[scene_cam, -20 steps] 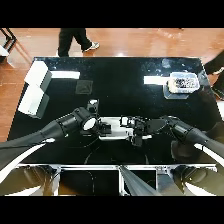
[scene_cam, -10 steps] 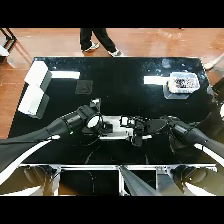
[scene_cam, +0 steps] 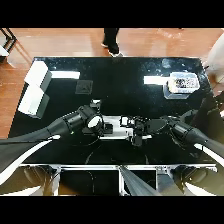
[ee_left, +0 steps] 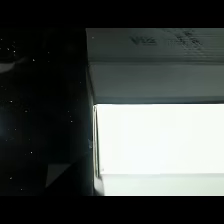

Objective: Fold the box and place the chain.

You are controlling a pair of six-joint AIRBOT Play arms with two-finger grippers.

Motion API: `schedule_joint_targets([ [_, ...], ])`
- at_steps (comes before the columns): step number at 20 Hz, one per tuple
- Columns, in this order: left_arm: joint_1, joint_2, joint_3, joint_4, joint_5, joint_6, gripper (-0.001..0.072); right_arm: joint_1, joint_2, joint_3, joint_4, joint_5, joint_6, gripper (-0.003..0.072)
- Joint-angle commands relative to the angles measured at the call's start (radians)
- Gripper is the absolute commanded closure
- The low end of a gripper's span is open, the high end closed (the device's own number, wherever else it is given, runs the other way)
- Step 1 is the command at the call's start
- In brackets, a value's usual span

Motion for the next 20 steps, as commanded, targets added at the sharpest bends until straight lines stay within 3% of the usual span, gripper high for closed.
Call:
schedule_joint_targets([
  [1, -0.004, -0.001, 0.002, -0.013, 0.026, 0.003, 0.0685, 0.001, 0.000, 0.000, 0.000, 0.000, 0.000, 0.0332],
  [7, -0.010, 0.000, 0.005, -0.017, 0.018, 0.003, 0.0682, 0.001, 0.000, 0.000, 0.000, 0.000, 0.000, 0.0332],
  [8, -0.010, 0.002, 0.007, -0.016, 0.018, 0.002, 0.0637, 0.001, 0.000, 0.000, 0.000, 0.000, 0.000, 0.0332],
  [10, -0.010, 0.002, 0.023, 0.004, -0.008, -0.002, 0.0428, 0.001, 0.000, 0.000, 0.000, -0.001, 0.000, 0.0332],
  [12, -0.009, 0.002, 0.040, 0.039, -0.038, -0.006, 0.0328, 0.001, 0.000, 0.000, 0.000, -0.001, 0.000, 0.0332],
  [20, -0.010, -0.009, 0.044, 0.051, -0.036, -0.006, 0.0328, 0.001, 0.000, 0.000, 0.000, -0.001, 0.000, 0.0332],
])
